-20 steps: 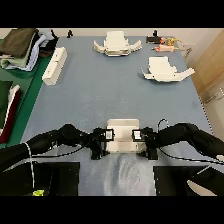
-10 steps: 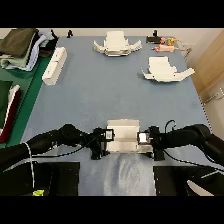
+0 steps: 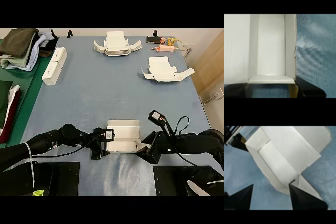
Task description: Fold the box.
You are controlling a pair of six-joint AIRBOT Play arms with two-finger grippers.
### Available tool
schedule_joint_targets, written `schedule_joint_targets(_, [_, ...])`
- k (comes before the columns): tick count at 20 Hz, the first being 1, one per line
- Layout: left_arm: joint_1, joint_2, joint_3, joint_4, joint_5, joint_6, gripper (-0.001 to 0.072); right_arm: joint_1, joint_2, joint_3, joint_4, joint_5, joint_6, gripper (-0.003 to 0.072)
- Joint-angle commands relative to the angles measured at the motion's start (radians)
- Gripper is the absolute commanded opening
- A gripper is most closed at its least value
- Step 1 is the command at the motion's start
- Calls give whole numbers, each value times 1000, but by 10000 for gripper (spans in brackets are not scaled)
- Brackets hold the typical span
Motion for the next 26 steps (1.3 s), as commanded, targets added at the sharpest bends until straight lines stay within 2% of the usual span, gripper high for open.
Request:
schedule_joint_targets(1, [0, -1, 0, 0, 0, 0, 472, 1, 6, 0, 49, 8, 365, 710])
schedule_joint_targets(2, [0, -1, 0, 0, 0, 0, 472, 1, -3, 1, 49, 10, 397, 707])
schedule_joint_targets(3, [0, -1, 0, 0, 0, 0, 472, 1, -16, 1, 60, 9, 419, 639])
schedule_joint_targets(4, [0, -1, 0, 0, 0, 0, 472, 1, -39, 1, 98, 8, 414, 414])
schedule_joint_targets(5, [0, -1, 0, 0, 0, 0, 472, 1, -61, 1, 144, 20, 375, 237])
schedule_joint_targets(7, [0, -1, 0, 0, 0, 0, 472, 1, -115, 8, 208, 84, 273, 223])
schedule_joint_targets(9, [0, -1, 0, 0, 0, 0, 472, 0, -199, 66, 204, 145, 219, 223])
schedule_joint_targets(11, [0, -1, 0, 0, 0, 0, 472, 0, -319, 165, 201, 151, 139, 220])
schedule_joint_targets(13, [0, -1, 0, 0, 0, 0, 472, 0, -454, 251, 182, 153, 85, 139])
schedule_joint_targets(14, [0, -1, 0, 0, 0, 0, 472, 0, -525, 280, 180, 153, 64, 139])
schedule_joint_targets(18, [0, -1, 0, 0, 0, 0, 472, 0, -732, 309, 180, 165, -17, 139])
schedule_joint_targets(21, [0, -1, 0, 0, 0, 0, 472, 1, -784, 309, 180, 175, -57, 139])
schedule_joint_targets(26, [0, -1, 0, 0, 0, 0, 472, 0, -774, 313, 180, 175, -80, 139])
